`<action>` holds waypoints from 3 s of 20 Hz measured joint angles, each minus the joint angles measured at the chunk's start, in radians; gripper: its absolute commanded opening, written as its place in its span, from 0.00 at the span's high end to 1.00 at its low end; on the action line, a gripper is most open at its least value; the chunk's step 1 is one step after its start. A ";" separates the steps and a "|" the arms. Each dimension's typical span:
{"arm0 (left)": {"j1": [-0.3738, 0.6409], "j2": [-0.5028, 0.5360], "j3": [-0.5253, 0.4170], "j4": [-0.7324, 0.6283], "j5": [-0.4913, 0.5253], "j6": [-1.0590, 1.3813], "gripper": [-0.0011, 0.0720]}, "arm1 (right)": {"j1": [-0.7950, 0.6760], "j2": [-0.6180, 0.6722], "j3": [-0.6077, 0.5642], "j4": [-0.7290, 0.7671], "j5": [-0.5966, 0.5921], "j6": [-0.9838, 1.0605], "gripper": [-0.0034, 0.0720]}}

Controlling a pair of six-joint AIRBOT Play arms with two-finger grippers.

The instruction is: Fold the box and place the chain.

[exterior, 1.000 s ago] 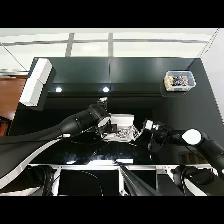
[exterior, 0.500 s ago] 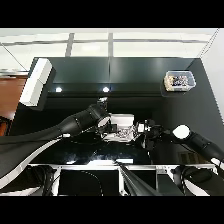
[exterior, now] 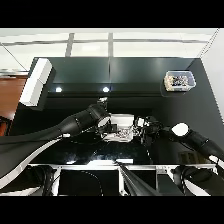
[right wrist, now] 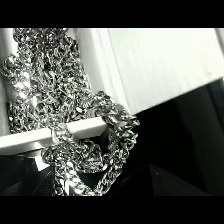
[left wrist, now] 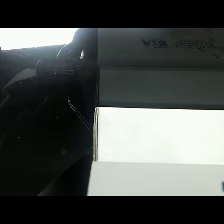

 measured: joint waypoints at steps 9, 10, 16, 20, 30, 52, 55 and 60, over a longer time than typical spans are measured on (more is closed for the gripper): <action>0.000 0.000 0.000 0.000 0.000 0.000 0.95 | 0.000 -0.029 0.021 -0.011 0.015 0.034 0.27; 0.000 0.000 0.000 0.000 0.000 0.000 0.95 | 0.000 -0.037 0.027 -0.022 0.029 0.048 0.31; 0.000 0.000 0.000 0.000 0.000 0.000 0.95 | -0.006 -0.056 0.045 -0.047 0.031 0.089 0.93; 0.000 0.000 0.000 0.000 0.000 0.000 0.95 | -0.006 -0.052 0.047 -0.060 0.039 0.123 0.93; 0.000 0.000 0.000 0.000 0.000 0.000 0.95 | -0.006 0.207 0.199 -0.370 0.282 0.665 0.93; 0.000 0.000 0.000 0.001 0.004 0.000 0.95 | 0.008 0.226 0.563 -0.219 0.578 1.183 0.93; 0.000 0.000 0.000 0.000 0.004 0.000 0.95 | 0.014 0.204 0.511 -0.219 0.579 1.189 0.93; 0.000 0.000 0.000 0.001 0.004 0.000 0.95 | 0.017 0.191 0.424 -0.201 0.521 1.220 0.93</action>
